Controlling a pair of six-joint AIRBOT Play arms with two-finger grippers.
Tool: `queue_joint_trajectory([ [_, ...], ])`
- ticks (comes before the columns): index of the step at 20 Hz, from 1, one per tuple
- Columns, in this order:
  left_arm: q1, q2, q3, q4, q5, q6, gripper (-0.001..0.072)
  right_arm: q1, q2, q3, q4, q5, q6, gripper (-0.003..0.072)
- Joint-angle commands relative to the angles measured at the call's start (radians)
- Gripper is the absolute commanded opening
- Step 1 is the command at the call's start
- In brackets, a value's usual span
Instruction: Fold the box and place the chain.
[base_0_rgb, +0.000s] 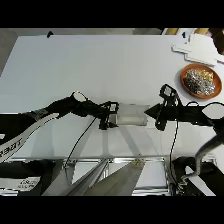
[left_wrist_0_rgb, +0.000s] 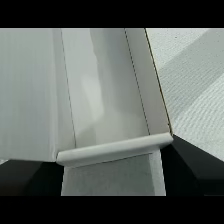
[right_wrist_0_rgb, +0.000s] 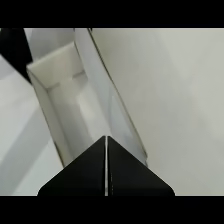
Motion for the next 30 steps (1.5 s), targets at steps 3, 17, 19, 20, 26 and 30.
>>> queue_joint_trajectory([
  [3,0.001,0.001,0.001,0.0,0.0,0.0,0.0207,0.0,-0.142,0.001,0.204,-0.195,-0.114,0.0015],
  [17,0.001,0.001,0.001,0.0,0.0,0.0,0.0207,0.0,-0.168,0.123,-0.159,-0.007,0.185,0.0016],
  [19,0.001,0.001,0.001,0.0,-0.002,0.0,0.0207,0.0,-0.066,0.129,-0.304,0.058,0.185,0.0016],
  [20,0.001,0.001,0.001,0.0,-0.003,0.0,0.0207,0.0,-0.016,0.129,-0.392,0.114,0.184,0.0015],
  [26,0.001,0.001,0.001,0.0,-0.003,0.0,0.0207,0.0,0.109,0.129,-0.686,0.251,0.18,0.0016],
  [30,0.001,0.001,0.001,0.0,-0.003,0.0,0.0207,0.0,0.038,0.124,-0.543,0.275,0.037,0.0016],
])
